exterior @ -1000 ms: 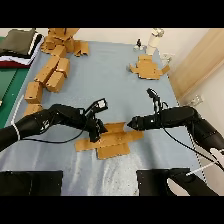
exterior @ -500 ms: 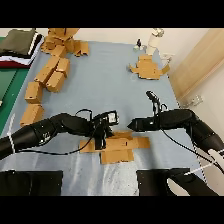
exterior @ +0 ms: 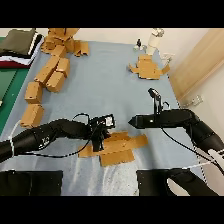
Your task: Fold the box.
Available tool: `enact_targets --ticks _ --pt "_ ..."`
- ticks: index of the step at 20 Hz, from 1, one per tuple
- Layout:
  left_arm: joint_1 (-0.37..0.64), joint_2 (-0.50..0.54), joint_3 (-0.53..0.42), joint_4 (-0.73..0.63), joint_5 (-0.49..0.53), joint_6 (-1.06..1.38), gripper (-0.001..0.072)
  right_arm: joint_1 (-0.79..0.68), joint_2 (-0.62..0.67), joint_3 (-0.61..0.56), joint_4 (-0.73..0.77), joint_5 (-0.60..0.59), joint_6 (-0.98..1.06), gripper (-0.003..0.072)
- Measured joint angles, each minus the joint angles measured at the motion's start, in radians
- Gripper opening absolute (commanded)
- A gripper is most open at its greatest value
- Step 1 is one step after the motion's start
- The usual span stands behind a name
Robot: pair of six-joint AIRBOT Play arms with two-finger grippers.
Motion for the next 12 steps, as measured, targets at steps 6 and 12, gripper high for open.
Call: enact_targets --ticks 6,12 --pt "0.000 -0.001 -0.019 0.005 0.012 -0.005 0.0012 0.000 0.000 0.000 -0.023 0.033 0.000 0.0002" --pt "0.014 0.002 -0.026 0.084 0.024 -0.061 0.0012 0.000 0.000 0.000 -0.029 0.037 -0.005 0.0002"
